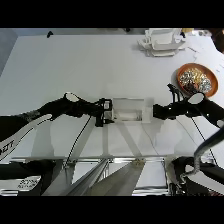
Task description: Fold the box and place the chain.
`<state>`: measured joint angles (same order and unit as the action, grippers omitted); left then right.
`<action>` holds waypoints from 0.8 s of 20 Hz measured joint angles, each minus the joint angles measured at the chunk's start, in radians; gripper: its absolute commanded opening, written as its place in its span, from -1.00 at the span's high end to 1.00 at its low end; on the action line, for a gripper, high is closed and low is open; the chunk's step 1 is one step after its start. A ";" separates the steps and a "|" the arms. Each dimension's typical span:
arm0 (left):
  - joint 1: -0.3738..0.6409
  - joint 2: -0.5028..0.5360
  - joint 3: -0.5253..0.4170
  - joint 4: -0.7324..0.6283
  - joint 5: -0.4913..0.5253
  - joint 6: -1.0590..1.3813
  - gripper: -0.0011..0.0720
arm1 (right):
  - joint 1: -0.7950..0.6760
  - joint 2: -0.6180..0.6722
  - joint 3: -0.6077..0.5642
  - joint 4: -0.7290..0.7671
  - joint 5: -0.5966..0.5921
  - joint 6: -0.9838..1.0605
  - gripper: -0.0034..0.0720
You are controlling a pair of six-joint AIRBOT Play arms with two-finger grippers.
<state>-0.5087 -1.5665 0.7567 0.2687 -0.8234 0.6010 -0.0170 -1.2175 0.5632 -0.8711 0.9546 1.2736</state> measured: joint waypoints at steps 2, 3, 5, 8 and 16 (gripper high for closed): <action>0.000 0.000 0.000 0.000 0.000 0.000 0.59 | 0.000 0.016 0.000 0.010 0.017 -0.018 0.46; 0.000 0.000 0.000 0.000 0.000 0.000 0.59 | 0.001 0.028 0.000 0.011 0.025 -0.025 0.36; 0.000 0.000 0.000 0.000 0.000 0.000 0.59 | 0.001 0.057 0.000 0.016 0.036 -0.038 0.36; 0.000 0.000 0.000 0.000 0.000 0.000 0.59 | 0.011 0.094 0.000 0.026 0.047 -0.049 0.36; 0.000 0.000 0.000 0.000 0.000 0.000 0.59 | 0.066 0.131 0.000 0.071 0.052 -0.104 0.28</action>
<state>-0.5087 -1.5665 0.7567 0.2687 -0.8234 0.6010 0.0494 -1.0863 0.5632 -0.8005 1.0065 1.1694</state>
